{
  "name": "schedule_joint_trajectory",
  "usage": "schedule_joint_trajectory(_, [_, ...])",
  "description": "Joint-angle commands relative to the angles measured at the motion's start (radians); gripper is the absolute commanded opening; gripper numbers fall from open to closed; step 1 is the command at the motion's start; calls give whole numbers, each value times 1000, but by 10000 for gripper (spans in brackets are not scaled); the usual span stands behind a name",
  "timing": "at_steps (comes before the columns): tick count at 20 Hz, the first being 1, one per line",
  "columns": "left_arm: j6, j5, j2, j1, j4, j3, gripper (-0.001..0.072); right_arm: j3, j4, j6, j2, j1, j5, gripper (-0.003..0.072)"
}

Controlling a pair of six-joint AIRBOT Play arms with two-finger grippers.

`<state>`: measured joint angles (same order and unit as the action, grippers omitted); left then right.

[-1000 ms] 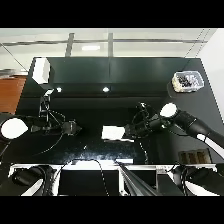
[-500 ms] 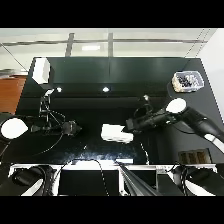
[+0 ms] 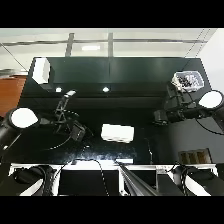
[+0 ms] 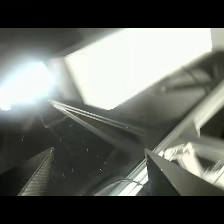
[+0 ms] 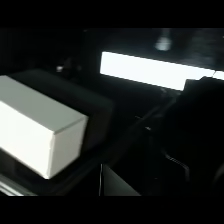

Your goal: Fold the box and place the chain.

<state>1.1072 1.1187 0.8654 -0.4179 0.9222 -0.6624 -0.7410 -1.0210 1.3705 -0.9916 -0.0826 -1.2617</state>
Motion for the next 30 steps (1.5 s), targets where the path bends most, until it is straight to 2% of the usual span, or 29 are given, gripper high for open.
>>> schedule_joint_trajectory(1, [-481,7,105,-62,-24,-72,720,0,-117,20,9,41,-13,21])
schedule_joint_trajectory(4, [-757,-84,171,-166,73,-150,720,0,-117,12,9,41,-6,22])
schedule_joint_trajectory(6, [-829,-165,227,-207,53,-181,720,0,-117,10,9,41,6,22])
schedule_joint_trajectory(8, [-933,-160,302,-217,5,-204,720,2,-117,9,9,41,21,21])
schedule_joint_trajectory(10, [-1014,-124,364,-217,14,-232,720,2,-117,5,9,41,23,21])
schedule_joint_trajectory(13, [-989,-124,391,-241,51,-240,720,2,-117,-3,9,41,24,22])
schedule_joint_trajectory(15, [-873,-174,393,-290,141,-237,720,2,-117,-6,9,41,30,22])
schedule_joint_trajectory(17, [-800,-239,398,-328,172,-237,720,2,-117,-6,9,41,45,22])
schedule_joint_trajectory(20, [-799,-303,398,-350,148,-237,720,2,-114,-6,9,41,57,22])
schedule_joint_trajectory(30, [-784,-295,432,-376,17,-247,720,2,-64,-63,9,40,80,21])
